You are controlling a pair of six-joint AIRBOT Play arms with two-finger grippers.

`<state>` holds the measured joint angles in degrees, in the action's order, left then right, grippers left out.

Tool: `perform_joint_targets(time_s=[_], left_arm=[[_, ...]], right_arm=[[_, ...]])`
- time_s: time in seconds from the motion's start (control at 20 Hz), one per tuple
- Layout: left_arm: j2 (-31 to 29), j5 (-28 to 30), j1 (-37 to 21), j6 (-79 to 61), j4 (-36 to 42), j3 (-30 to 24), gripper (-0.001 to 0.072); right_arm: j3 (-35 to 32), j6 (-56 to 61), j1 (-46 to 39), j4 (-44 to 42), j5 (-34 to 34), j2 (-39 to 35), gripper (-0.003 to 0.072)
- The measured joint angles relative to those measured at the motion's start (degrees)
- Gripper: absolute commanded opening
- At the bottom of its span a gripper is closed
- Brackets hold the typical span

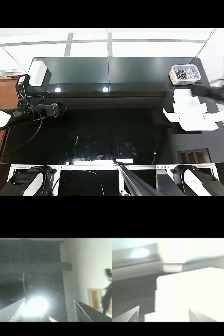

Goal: Fold the box and place the chain.

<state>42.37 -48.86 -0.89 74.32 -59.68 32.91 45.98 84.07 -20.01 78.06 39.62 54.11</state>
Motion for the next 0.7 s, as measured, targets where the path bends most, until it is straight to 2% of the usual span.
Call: perform_joint_targets(time_s=[0.1, 0.15, 0.25, 0.35, 0.5, 0.7], left_arm=[[0.2, -1.4, 0.0, -0.2, 0.0, 0.1, 0.0706], [0.3, -1.6, 0.0, -0.4, 0.0, 0.1, 0.0706], [0.3, -2.2, 0.0, -0.4, 0.0, 0.2, 0.0706], [0.4, -2.2, 0.0, -0.5, 0.1, 0.2, 0.0706], [0.4, -1.8, 0.0, 0.1, 0.1, 0.2, 0.0706], [0.4, -1.3, 0.0, 0.7, 0.2, 0.2, 0.0706]], right_arm=[[2.3, 3.8, -14.3, 3.2, 2.1, 3.2, 0.0720], [3.6, 3.8, -21.8, 2.1, 3.4, 5.4, 0.0720], [7.0, -1.2, -34.2, -5.6, 6.4, 10.7, 0.0720], [12.0, -9.6, -43.1, -16.0, 12.0, 17.8, 0.0720], [22.3, -20.2, -48.7, -24.2, 25.5, 30.3, 0.0720], [35.2, -27.7, -48.1, -27.6, 39.1, 43.7, 0.0720]])
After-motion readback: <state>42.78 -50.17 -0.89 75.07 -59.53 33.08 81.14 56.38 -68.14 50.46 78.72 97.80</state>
